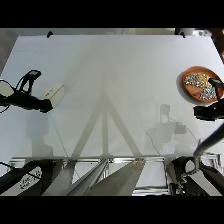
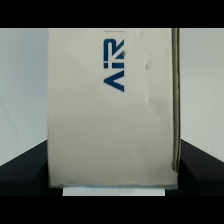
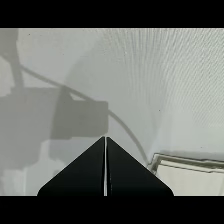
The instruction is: Fold the box and place the chain.
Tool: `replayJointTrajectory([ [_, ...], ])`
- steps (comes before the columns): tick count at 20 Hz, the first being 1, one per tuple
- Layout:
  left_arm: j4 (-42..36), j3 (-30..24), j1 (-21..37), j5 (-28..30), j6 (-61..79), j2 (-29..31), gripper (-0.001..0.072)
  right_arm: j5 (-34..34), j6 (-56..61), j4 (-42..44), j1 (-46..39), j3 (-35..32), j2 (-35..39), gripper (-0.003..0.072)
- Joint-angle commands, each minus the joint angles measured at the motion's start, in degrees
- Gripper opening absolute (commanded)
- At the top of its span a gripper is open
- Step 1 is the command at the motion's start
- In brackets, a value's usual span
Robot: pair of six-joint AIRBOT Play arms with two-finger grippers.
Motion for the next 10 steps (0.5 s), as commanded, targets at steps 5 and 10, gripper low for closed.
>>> replayJointTrajectory([
  [5, -1.3, 0.0, 3.2, -7.1, -1.2, 0.1, 0.0508, 0.0, 0.0, 0.0, 0.0, 0.0, 0.0, 0.0015],
  [10, -2.1, 0.0, 3.2, -7.5, -1.2, 0.1, 0.0695, 0.0, 0.0, 0.0, 0.0, 0.0, 0.0, 0.0015],
])
